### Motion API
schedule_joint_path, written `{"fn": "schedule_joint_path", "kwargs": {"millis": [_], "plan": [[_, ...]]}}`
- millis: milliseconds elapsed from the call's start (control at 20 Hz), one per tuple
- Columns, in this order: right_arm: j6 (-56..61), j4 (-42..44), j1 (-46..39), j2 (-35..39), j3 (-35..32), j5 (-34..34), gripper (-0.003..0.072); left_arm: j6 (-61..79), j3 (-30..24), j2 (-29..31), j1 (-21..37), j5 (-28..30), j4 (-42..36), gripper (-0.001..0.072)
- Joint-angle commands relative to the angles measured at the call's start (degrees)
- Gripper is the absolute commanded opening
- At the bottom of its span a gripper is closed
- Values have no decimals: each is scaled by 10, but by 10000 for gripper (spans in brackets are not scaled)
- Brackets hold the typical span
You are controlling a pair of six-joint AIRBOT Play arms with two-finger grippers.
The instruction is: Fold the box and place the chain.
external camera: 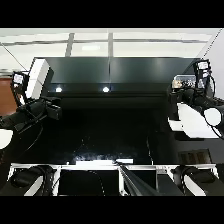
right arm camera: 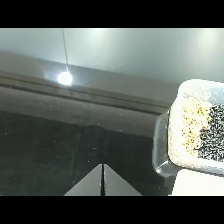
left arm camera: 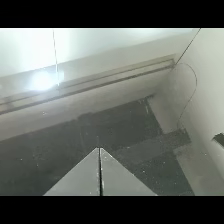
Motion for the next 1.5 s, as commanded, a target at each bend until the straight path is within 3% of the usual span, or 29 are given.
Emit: {"fn": "schedule_joint_path", "kwargs": {"millis": [0, 700, 900, 1000, 1050, 1100, 1150, 1200, 1250, 1350, 1450], "plan": [[0, 0, 0, 0, 0, 0, 20, 0, 0, 0, 0, 0, 0, 29], [1, 6, 0, 0, 0, 0, 20, 0, 0, 0, -1, 6, -7, 29], [0, 58, 1, -2, -1, -19, 20, 0, -5, -7, -1, 93, -28, 29], [1, 33, -8, -20, -1, -106, 22, 0, -5, -7, -1, 123, -39, 29], [12, 32, -28, -37, -1, -150, 31, 0, -5, -7, 0, 135, -38, 30], [53, 42, -59, -57, 0, -182, 197, 0, -5, -7, 0, 145, -38, 33], [95, 53, -97, -81, 0, -197, 620, 0, -5, -9, 0, 151, -38, 148], [112, 54, -136, -106, 2, -190, 720, 0, -5, -10, -1, 149, -39, 541], [112, 53, -170, -132, 9, -169, 720, -3, -5, -12, -1, 145, -42, 706], [112, 45, -253, -200, 67, -80, 720, -2, -5, -19, 0, 127, -47, 712], [112, 43, -346, -277, 167, 32, 720, -2, -5, -28, -1, 90, -49, 711]]}}
